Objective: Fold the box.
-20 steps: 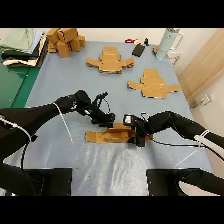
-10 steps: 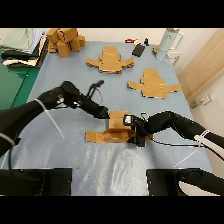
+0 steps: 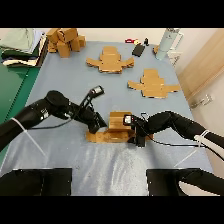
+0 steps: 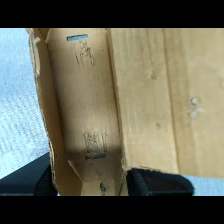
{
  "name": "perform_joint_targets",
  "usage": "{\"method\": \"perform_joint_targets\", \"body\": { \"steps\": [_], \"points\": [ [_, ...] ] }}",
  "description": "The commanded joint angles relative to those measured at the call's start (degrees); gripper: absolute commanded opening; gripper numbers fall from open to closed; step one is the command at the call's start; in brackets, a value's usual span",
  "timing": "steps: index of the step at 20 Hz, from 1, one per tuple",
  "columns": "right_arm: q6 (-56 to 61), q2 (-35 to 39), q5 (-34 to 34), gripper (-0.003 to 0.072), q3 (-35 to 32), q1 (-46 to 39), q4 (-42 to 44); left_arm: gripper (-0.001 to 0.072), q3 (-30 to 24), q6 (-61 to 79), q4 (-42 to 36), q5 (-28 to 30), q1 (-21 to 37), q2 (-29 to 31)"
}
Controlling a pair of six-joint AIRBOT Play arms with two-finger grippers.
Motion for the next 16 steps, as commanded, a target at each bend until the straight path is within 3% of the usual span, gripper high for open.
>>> {"method": "perform_joint_targets", "body": {
  "steps": [1,2,3,4,6,12,16],
  "points": [
    [0.0,0.0,0.0,0.0503,0.0,0.0,0.0,0.0018,-5.9,19.9,-1.9,3.9,-2.9,1.9],
    [0.0,0.0,0.0,0.0502,0.0,0.0,0.0,0.0147,-8.0,26.6,-2.9,4.6,-2.6,1.9],
    [0.0,0.0,0.0,0.0503,0.0,0.0,0.0,0.0558,-10.1,31.4,-3.6,6.8,-2.6,1.9],
    [0.0,0.0,0.0,0.0502,0.0,0.0,0.0,0.0652,-11.5,32.8,-3.9,9.4,-2.6,1.9],
    [0.0,0.0,0.0,0.0503,0.0,0.0,0.0,0.0653,-12.9,32.8,-3.9,12.2,-2.3,1.9],
    [0.0,0.0,0.0,0.0503,0.0,0.0,0.0,0.0648,-12.9,32.8,-7.7,13.0,-3.0,-0.9],
    [0.0,0.0,0.0,0.0503,0.0,0.0,0.0,0.0257,-12.1,32.8,-9.2,13.5,-5.4,-1.8]
  ]
}}
